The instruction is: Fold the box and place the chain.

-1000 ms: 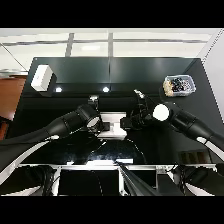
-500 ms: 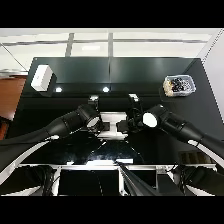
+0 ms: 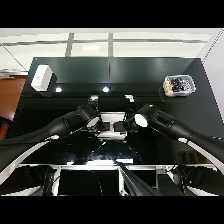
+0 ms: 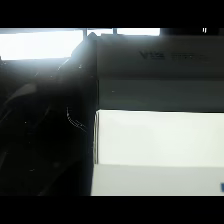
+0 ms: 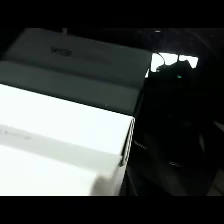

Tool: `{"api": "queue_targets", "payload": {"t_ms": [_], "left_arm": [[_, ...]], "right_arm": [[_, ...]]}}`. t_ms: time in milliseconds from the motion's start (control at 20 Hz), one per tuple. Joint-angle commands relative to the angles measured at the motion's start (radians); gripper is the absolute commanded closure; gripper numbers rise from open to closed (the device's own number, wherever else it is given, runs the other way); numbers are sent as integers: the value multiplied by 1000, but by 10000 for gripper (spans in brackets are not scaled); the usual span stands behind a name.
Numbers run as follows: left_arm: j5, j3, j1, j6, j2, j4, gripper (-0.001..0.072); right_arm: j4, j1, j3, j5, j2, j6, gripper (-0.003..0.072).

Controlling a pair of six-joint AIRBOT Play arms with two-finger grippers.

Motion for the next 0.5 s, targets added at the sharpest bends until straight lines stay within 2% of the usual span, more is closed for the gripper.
{"api": "queue_targets", "payload": {"t_ms": [0,250,450], "left_arm": [[5,0,0,0,-1,1,679],[6,0,0,0,-1,1,678],[5,0,0,0,-1,1,678]], "right_arm": [[-66,19,34,41,-29,79,375],[-76,21,40,79,-41,146,376],[-87,21,105,151,-89,146,376]]}}
